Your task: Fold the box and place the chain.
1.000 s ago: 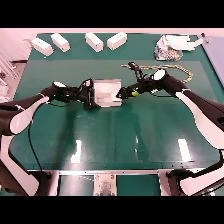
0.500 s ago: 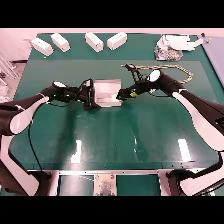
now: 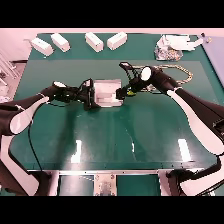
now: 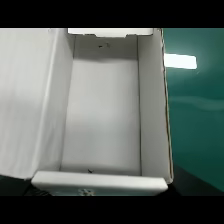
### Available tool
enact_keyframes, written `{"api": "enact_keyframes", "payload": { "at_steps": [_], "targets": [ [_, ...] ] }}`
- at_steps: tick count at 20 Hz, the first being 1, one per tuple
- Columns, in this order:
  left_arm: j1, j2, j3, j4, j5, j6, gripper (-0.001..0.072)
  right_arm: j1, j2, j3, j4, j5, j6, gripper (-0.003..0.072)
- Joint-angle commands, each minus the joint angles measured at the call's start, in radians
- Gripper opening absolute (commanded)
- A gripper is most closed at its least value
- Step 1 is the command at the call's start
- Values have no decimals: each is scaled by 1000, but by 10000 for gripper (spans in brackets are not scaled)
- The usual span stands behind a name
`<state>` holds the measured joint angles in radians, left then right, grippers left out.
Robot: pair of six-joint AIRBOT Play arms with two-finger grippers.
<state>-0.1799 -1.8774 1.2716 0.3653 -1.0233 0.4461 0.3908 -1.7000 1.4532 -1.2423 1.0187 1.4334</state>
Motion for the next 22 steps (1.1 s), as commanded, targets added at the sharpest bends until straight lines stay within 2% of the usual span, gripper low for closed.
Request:
{"api": "enact_keyframes", "payload": {
  "at_steps": [1, 7, 14, 20, 22],
  "targets": [
    [0, 0, 1, 0, 0, 0, 629, 19, 1, 6, -104, 30, 113, 534],
    [0, 0, 1, 0, -1, 0, 629, 56, 0, 13, -171, 29, 219, 534],
    [0, 0, 1, 0, -2, 0, 629, 112, -7, 13, -325, 26, 472, 533],
    [0, 0, 1, 0, -2, 0, 629, 143, -55, 14, -334, 18, 593, 533],
    [0, 0, 1, 0, -2, 0, 629, 150, -56, 14, -334, 0, 609, 510]
  ]
}}
